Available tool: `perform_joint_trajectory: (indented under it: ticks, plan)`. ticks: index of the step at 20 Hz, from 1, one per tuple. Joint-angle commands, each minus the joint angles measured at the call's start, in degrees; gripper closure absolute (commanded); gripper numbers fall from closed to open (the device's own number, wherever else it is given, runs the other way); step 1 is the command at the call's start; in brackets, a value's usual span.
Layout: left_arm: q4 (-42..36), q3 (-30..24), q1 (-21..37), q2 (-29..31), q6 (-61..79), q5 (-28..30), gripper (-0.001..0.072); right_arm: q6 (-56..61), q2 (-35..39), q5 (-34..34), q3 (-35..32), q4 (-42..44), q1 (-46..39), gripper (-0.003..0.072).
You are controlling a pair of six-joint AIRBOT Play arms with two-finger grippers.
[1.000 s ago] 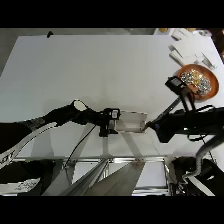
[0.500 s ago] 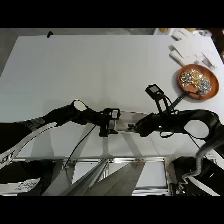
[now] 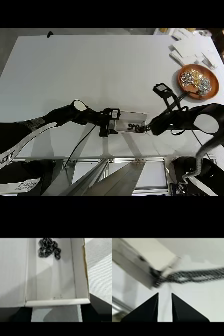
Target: Fold the box and place the chain.
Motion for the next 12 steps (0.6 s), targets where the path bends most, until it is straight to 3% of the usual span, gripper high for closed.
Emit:
perform_joint_trajectory:
  ticks: [1, 4, 6, 12]
  plan:
    - [0.0, -0.02, 0.02, 0.04, 0.02, 0.0, 0.0439, 0.39, 0.66, 5.25, -1.18, -7.41, -8.28, 0.0541]
    - [0.0, -0.02, 0.02, 0.04, 0.0, 0.02, 0.0439, 3.87, 0.04, -2.4, -4.87, -7.17, -11.58, 0.0533]
    - [0.0, -0.02, 0.02, 0.04, 0.0, 0.02, 0.0439, 4.59, -2.25, -5.11, -6.56, -5.05, -11.54, 0.0481]
    - [0.0, -0.02, 0.02, 0.04, 0.0, 0.0, 0.0439, 4.59, -8.85, -12.81, -9.77, -3.52, -11.54, 0.0481]
